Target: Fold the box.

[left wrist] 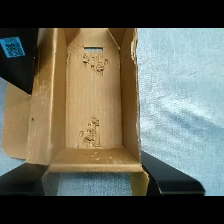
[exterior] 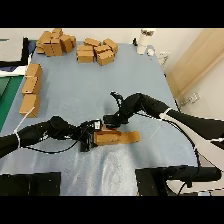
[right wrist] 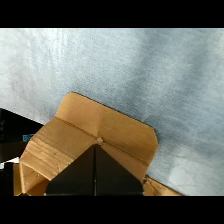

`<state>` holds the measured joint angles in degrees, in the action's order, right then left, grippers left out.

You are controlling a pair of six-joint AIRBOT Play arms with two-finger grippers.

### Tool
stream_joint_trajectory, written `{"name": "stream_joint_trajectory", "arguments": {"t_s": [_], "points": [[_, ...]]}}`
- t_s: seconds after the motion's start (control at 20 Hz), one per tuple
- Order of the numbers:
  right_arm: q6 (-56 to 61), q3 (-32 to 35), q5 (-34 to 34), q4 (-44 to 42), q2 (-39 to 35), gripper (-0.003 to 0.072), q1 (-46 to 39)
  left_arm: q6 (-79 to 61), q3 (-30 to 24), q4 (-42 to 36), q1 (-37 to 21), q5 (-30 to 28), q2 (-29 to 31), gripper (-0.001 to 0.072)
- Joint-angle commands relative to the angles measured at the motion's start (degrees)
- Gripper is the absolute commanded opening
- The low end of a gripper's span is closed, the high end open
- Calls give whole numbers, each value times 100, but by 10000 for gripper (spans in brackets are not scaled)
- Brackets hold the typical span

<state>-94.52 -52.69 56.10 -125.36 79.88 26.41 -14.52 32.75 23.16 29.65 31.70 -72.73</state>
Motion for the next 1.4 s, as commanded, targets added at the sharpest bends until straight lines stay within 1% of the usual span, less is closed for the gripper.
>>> {"name": "stream_joint_trajectory", "arguments": {"t_s": [0.0,0.1,0.2,0.3,0.4,0.45,0.5,0.6,0.65,0.7,0.75,0.8,0.9,1.1,1.25,1.35], "points": [[155,-142,142,26,0,3,-66,2,4,0,2,-7,0,470],[111,-433,474,391,-179,1,-208,2,4,2,2,-7,0,470],[114,-667,789,1342,-682,1,-407,2,4,2,2,-7,0,470],[105,-640,1008,2122,-1340,1,-621,2,4,0,2,-7,0,470],[-208,-468,1217,2544,-1941,1,-726,2,4,0,2,-7,0,470],[-529,-304,1276,2535,-2188,1,-728,2,4,0,2,-7,0,470],[-1099,-70,1351,2356,-2400,2,-726,2,4,0,2,-7,0,470],[-2846,479,1733,1541,-2682,4,-721,2,4,0,2,-7,0,470],[-3401,741,1851,1296,-2750,8,-695,2,4,2,2,-7,0,470],[-3661,997,1818,1309,-2774,198,-610,2,4,0,2,-7,0,470],[-4026,1209,1676,1403,-2767,458,-509,2,4,0,2,-7,0,469],[-4559,1394,1478,1464,-2739,583,-398,2,4,2,2,-7,0,470],[-5466,1587,1073,1502,-2662,594,-229,4,4,0,2,-7,0,470],[-6428,1602,282,1486,-2527,594,35,2,4,0,2,-7,0,470],[-6693,1598,61,1521,-2365,592,186,2,4,2,2,-7,0,470],[-6767,1598,42,1515,-2264,576,188,2,4,0,2,-7,0,470]]}}
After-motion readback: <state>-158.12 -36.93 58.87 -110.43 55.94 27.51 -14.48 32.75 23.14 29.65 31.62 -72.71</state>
